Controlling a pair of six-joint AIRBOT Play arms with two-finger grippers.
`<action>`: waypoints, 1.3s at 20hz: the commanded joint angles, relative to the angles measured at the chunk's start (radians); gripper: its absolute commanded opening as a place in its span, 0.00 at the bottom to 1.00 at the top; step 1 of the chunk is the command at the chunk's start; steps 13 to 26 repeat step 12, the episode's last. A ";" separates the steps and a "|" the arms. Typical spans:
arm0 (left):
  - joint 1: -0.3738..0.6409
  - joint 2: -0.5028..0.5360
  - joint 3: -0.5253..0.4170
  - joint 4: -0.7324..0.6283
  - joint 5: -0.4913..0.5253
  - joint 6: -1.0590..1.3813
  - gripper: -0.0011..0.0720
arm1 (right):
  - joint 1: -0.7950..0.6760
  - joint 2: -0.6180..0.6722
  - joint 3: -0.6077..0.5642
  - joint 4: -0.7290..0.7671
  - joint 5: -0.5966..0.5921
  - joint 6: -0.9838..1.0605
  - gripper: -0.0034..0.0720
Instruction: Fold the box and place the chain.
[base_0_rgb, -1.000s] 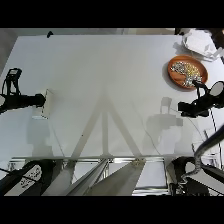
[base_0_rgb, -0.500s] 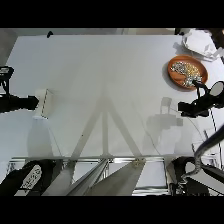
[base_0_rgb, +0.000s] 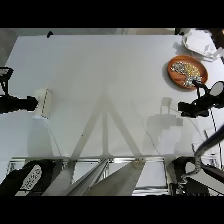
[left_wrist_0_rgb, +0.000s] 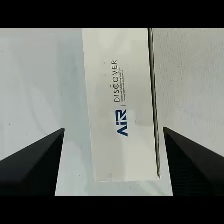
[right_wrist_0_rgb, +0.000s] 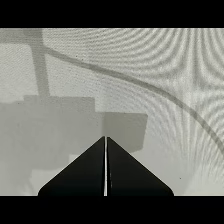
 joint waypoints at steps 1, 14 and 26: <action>-0.001 0.001 0.000 -0.003 0.000 -0.015 0.96 | 0.000 0.000 0.001 0.000 0.000 0.000 0.07; -0.001 -0.024 0.000 -0.003 -0.008 -0.015 0.96 | 0.000 0.000 0.001 0.000 0.000 0.000 0.07; -0.001 -0.024 0.000 -0.003 -0.008 -0.015 0.96 | 0.000 0.000 0.001 0.000 0.000 0.000 0.07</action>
